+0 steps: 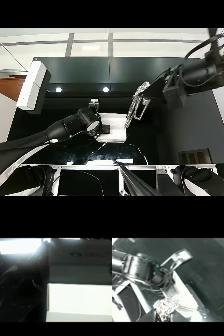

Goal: Fold the box and place the chain.

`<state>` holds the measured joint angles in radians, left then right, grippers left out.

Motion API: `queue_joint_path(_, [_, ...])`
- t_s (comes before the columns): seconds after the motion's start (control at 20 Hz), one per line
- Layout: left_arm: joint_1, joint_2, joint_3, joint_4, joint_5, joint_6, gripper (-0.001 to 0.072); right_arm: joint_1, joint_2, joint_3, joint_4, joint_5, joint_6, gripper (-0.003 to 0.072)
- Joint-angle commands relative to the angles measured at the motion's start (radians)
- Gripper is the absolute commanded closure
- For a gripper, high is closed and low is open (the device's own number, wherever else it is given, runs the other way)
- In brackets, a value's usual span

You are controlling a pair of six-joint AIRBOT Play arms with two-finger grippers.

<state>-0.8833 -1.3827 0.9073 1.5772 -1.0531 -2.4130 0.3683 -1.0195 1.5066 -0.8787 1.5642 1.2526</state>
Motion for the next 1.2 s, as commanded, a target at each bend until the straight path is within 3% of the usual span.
queue_joint_path(0.0, [0.0,-0.001,0.001,0.0,0.0,0.0,0.068,0.034,-0.001,-0.038,0.051,-0.026,-0.005,0.064])
queue_joint_path(0.65, [0.0,-0.001,0.001,0.0,0.001,0.0,0.068,0.084,-0.076,-0.165,0.143,-0.163,-0.058,0.064])
queue_joint_path(0.9, [0.0,-0.001,0.001,0.0,0.001,0.0,0.0679,0.097,-0.081,-0.346,0.14,-0.216,-0.062,0.0639])
queue_joint_path(1.15, [0.0,-0.001,0.001,0.0,0.001,0.0,0.068,0.109,-0.081,-0.565,0.118,-0.38,-0.062,0.0639])
